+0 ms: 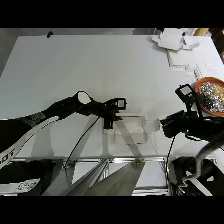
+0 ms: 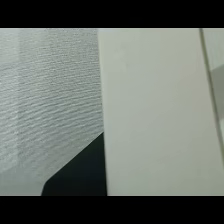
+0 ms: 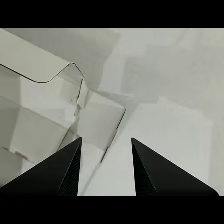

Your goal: Fold the box and place the chain.

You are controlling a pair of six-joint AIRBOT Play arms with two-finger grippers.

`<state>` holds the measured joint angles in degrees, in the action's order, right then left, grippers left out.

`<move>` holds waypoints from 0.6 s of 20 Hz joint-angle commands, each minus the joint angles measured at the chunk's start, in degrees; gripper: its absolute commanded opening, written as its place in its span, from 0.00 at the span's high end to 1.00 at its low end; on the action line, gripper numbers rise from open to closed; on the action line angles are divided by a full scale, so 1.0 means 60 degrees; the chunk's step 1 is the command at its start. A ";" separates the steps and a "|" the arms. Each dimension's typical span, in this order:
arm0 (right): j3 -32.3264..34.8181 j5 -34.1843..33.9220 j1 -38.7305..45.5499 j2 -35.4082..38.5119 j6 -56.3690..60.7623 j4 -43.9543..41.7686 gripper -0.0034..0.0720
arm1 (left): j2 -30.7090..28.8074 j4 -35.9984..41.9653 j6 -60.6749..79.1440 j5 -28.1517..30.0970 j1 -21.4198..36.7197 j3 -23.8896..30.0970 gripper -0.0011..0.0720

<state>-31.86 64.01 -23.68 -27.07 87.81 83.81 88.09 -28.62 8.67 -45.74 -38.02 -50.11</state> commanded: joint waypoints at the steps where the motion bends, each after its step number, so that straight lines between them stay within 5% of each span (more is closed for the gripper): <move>1: -0.0004 0.0004 -0.0011 -0.0004 -0.0004 0.0000 0.50 | 0.0007 -0.0036 0.0087 0.0018 -0.0007 0.0000 0.98; 8: -0.0004 0.0029 -0.0011 -0.0011 -0.2033 -0.0291 0.51 | 0.0004 -0.0036 0.0055 0.0004 -0.0007 0.0000 0.97; 10: 0.0011 0.0237 -0.0011 -0.0015 -0.4339 -0.1282 0.69 | 0.0000 -0.0033 0.0055 -0.0025 -0.0007 0.0000 0.97; 12: 0.0109 0.0171 -0.0011 -0.0025 -0.6218 -0.2065 0.73 | 0.0000 -0.0033 0.0051 -0.0022 -0.0007 0.0000 0.97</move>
<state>-31.64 64.73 -23.68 -27.14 67.13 77.97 88.09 -28.82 8.99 -45.71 -38.02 -50.11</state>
